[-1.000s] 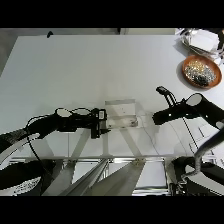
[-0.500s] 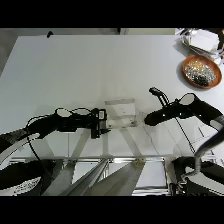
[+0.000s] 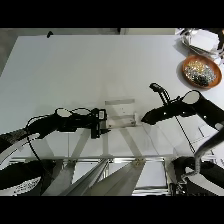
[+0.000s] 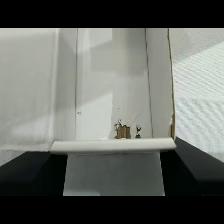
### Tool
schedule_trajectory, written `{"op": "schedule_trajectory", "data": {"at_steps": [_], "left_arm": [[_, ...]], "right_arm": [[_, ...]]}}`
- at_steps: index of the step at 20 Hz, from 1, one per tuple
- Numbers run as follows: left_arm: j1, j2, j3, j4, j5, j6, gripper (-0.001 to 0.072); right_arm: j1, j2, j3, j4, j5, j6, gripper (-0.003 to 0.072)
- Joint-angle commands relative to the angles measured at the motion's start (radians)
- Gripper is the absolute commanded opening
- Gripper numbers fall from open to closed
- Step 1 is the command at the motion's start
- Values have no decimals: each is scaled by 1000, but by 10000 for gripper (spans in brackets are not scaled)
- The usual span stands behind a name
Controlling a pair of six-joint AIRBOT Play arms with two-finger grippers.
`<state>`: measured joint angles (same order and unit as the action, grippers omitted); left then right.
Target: Fold the box and place the chain.
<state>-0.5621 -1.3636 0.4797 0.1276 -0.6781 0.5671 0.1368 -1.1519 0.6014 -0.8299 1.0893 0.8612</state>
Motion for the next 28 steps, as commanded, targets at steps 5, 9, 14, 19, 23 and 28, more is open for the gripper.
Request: {"op": "schedule_trajectory", "data": {"at_steps": [5, 9, 14, 19, 23, 28], "left_arm": [[0, 1, 0, 0, 0, 0, 138], [0, 1, 0, 0, 0, 0, 138], [0, 1, 0, 0, 0, 0, 138], [0, 1, 0, 0, 0, 0, 138], [0, 1, 0, 0, 0, 0, 138], [0, 1, 0, 0, 0, 0, 138]], "right_arm": [[8, 18, 16, 18, 51, 59, 308], [68, 18, 16, 48, 27, 80, 334], [133, 18, 16, 21, -97, 177, 471], [240, 2, 55, -143, -193, 381, 470], [315, -33, 113, -317, -182, 599, 469], [377, -45, 145, -362, -189, 758, 462]]}}
